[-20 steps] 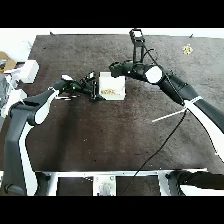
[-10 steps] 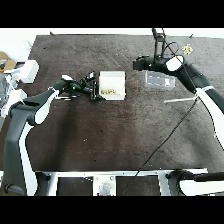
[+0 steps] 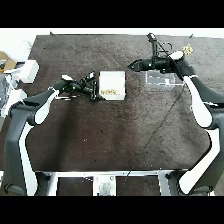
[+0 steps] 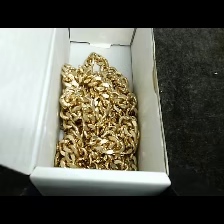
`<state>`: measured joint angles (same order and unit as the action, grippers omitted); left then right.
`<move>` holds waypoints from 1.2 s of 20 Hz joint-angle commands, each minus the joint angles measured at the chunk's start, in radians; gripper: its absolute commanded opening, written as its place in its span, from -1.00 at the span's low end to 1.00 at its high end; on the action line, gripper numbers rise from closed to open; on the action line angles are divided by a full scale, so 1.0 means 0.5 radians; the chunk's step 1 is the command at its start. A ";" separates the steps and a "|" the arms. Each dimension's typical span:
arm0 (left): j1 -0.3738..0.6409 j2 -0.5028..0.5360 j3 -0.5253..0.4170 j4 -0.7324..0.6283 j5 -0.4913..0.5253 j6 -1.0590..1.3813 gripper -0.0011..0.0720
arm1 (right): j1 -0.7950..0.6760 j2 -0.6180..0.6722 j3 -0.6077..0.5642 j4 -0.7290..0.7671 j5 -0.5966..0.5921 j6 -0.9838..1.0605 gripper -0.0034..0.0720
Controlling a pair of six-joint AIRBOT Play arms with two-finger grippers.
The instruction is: Fold the box and place the chain.
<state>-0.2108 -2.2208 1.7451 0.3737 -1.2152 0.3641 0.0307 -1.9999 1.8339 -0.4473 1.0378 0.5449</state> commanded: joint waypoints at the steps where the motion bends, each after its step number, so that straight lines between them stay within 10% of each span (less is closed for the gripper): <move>1: 0.002 0.000 0.000 0.000 0.001 0.000 -0.22 | -0.011 -0.178 0.095 0.268 0.297 -0.344 -0.62; 3: 0.002 0.000 0.000 0.000 0.001 0.000 -0.22 | -0.011 -0.185 0.095 0.266 0.379 -0.479 -0.32; 13: 0.002 0.000 0.000 0.000 0.001 0.000 -0.22 | 0.015 -0.024 -0.008 0.063 0.755 -0.745 -0.55; 17: 0.002 0.000 0.000 0.001 0.002 0.000 -0.22 | 0.063 0.208 -0.421 0.064 0.500 -1.043 -0.55; 22: 0.002 0.000 0.000 0.001 0.001 0.000 -0.22 | 0.110 0.259 -0.768 0.262 0.338 -1.482 -0.15; 24: 0.002 0.000 0.000 0.000 0.001 0.000 -0.22 | 0.111 0.259 -0.796 0.310 0.340 -1.556 0.29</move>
